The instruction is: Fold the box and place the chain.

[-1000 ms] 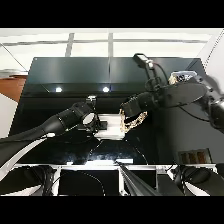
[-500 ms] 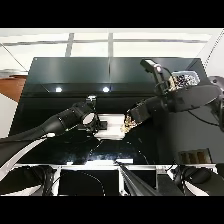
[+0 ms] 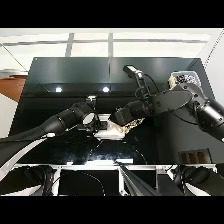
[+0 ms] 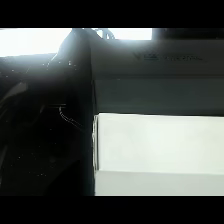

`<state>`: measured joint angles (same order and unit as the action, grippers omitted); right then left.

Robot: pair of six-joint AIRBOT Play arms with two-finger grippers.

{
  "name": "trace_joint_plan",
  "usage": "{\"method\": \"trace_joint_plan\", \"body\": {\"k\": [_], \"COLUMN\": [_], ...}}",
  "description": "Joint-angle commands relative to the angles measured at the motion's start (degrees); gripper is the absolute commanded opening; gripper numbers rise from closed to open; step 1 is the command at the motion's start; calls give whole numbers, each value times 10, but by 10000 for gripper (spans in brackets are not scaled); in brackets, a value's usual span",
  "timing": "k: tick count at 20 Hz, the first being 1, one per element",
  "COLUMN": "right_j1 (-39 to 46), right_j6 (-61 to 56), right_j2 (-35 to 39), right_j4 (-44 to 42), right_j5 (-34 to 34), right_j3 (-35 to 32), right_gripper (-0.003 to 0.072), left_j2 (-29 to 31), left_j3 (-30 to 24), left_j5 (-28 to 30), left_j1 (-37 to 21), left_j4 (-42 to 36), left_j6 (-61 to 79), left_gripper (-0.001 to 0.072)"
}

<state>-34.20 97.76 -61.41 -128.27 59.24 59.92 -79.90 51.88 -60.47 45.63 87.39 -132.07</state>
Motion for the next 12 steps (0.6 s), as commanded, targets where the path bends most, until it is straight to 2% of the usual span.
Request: {"method": "trace_joint_plan", "body": {"k": [1,4,6,7,8,10,12], "right_j1": [57,172,240,269,296,330,354], "right_j6": [0,0,-9,-35,-55,-61,-116], "right_j2": [11,45,49,49,48,34,-8], "right_j4": [24,105,177,214,252,298,300], "right_j5": [50,97,92,59,12,-91,-176], "right_j3": [0,-1,-6,-23,-52,-114,-136], "right_gripper": [519,518,519,522,697,706,705], "left_j2": [0,0,0,0,0,0,0], "left_j3": [0,0,0,0,0,0,0], "left_j5": [0,0,0,0,0,0,0], "left_j1": [0,0,0,0,0,0,0], "left_j4": [0,0,0,0,0,0,0], "left_j6": [0,0,0,0,0,0,0], "left_gripper": [32,32,32,32,32,32,32]}}
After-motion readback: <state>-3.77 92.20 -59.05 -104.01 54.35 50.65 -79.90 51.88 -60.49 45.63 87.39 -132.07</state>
